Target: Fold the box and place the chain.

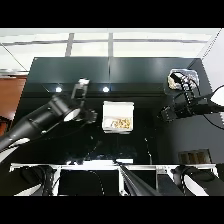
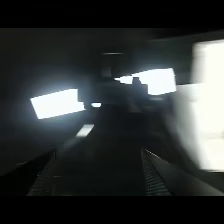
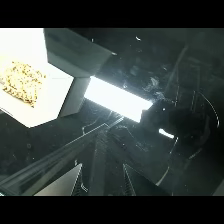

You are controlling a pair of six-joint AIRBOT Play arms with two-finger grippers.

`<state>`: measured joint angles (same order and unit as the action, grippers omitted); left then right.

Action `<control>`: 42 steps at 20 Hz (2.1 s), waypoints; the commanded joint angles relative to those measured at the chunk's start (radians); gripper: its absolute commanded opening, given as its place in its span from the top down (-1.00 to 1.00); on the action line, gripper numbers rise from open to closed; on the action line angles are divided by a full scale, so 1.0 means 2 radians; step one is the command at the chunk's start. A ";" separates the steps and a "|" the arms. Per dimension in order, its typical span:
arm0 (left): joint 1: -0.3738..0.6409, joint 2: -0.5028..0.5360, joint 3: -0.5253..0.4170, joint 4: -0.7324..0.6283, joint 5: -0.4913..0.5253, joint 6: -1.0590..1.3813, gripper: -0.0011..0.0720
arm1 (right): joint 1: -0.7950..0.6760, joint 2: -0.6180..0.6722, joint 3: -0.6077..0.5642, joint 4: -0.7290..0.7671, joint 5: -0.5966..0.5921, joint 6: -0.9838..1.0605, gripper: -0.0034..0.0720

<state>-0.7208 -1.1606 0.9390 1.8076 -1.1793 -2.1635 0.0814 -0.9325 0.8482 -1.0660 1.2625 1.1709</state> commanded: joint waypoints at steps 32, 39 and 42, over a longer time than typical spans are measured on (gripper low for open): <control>0.161 -0.144 -0.062 -0.555 0.112 1.159 -1.00 | 0.000 0.000 -0.014 -0.004 -0.039 0.041 0.10; 0.149 -0.148 -0.062 -0.577 0.138 1.155 -0.99 | 0.000 0.000 -0.034 0.002 -0.028 0.041 0.10; 0.138 -0.148 -0.061 -0.584 0.143 1.155 -0.99 | 0.000 0.000 -0.034 0.002 -0.027 0.041 0.10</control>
<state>-0.4274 -1.4563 0.8150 0.6575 -0.9085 0.1474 0.0814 -0.9325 0.7841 -1.0641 1.2034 1.2537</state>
